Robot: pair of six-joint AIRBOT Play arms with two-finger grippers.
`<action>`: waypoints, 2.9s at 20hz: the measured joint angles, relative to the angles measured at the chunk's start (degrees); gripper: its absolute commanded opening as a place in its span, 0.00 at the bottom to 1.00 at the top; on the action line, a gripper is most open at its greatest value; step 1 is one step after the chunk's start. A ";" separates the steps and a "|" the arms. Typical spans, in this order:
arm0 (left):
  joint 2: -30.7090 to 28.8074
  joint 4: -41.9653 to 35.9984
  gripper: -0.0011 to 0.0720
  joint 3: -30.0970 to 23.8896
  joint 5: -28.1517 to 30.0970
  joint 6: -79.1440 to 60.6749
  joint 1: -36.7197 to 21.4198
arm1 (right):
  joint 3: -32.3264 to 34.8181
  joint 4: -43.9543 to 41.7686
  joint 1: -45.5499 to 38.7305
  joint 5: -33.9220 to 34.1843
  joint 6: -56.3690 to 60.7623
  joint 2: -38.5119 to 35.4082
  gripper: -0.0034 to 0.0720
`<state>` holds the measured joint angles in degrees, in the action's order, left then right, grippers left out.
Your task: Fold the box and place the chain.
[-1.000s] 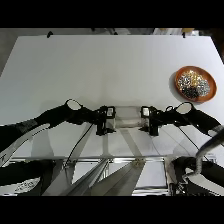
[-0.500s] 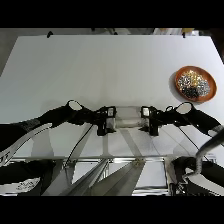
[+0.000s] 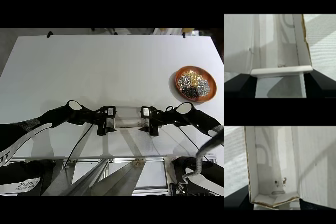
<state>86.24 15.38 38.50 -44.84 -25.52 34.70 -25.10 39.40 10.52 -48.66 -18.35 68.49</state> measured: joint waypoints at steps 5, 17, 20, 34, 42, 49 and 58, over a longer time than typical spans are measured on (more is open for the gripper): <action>0.00 0.02 0.47 0.00 0.00 0.00 0.00 | 0.00 0.00 0.02 0.04 0.02 0.00 0.57; 0.00 0.04 0.47 0.00 0.00 0.00 0.00 | 0.02 -1.25 0.02 0.42 0.46 0.00 0.94; 0.02 0.02 0.47 0.00 -0.07 0.00 0.02 | 0.04 -1.36 0.00 0.35 2.21 -0.52 0.96; 0.02 0.04 0.47 0.00 -0.07 0.00 0.02 | 0.04 12.33 0.02 -2.95 19.96 -15.08 0.67; 0.02 0.04 0.47 0.00 -0.04 0.00 0.02 | 0.07 -2.62 0.02 -2.01 19.50 -20.70 0.06; 0.02 0.04 0.47 0.00 -0.04 0.00 0.02 | 0.07 -15.21 0.00 10.54 19.17 -9.97 0.06; 0.02 0.04 0.47 0.00 -0.04 0.02 0.02 | -0.55 -14.62 0.00 9.35 25.53 -6.25 0.06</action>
<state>86.26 15.42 38.50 -44.88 -25.50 34.72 -25.65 24.77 10.52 -39.31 7.18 62.24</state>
